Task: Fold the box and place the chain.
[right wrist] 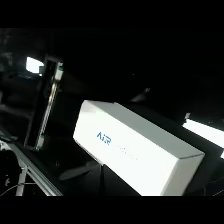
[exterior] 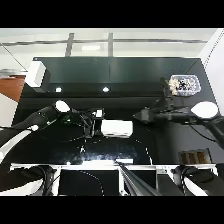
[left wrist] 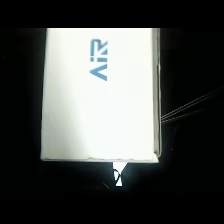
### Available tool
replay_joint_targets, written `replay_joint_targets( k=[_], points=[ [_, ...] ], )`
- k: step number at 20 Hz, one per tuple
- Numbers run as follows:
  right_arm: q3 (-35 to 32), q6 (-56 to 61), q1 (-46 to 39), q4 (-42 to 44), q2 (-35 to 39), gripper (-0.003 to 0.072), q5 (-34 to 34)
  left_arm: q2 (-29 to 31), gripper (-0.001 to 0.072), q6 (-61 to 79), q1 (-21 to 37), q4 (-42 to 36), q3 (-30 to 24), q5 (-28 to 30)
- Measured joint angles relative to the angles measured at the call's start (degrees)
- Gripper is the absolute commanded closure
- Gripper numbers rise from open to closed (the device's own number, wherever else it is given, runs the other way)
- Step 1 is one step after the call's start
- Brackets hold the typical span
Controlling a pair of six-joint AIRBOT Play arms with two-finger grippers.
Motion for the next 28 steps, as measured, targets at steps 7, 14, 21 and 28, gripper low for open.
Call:
replay_joint_targets(
  k=[7,14,21,28],
  points=[
    [0.0,0.0,-9.6,-6.3,5.8,0.0659,6.0,10.1,-0.0002,-10.4,3.9,9.3,0.9,-1.6],
    [0.0,0.0,-10.9,-8.9,6.4,0.0659,5.7,11.2,-0.0001,-13.7,-4.7,6.1,2.4,1.0],
    [0.0,0.0,-11.0,-9.4,6.5,0.0659,5.5,6.1,-0.0001,-14.6,-10.0,0.0,4.8,4.0],
    [0.0,0.0,-11.0,-9.5,6.5,0.0659,5.2,3.2,-0.0001,-14.6,-10.6,-2.0,5.2,4.4]
  ],
)
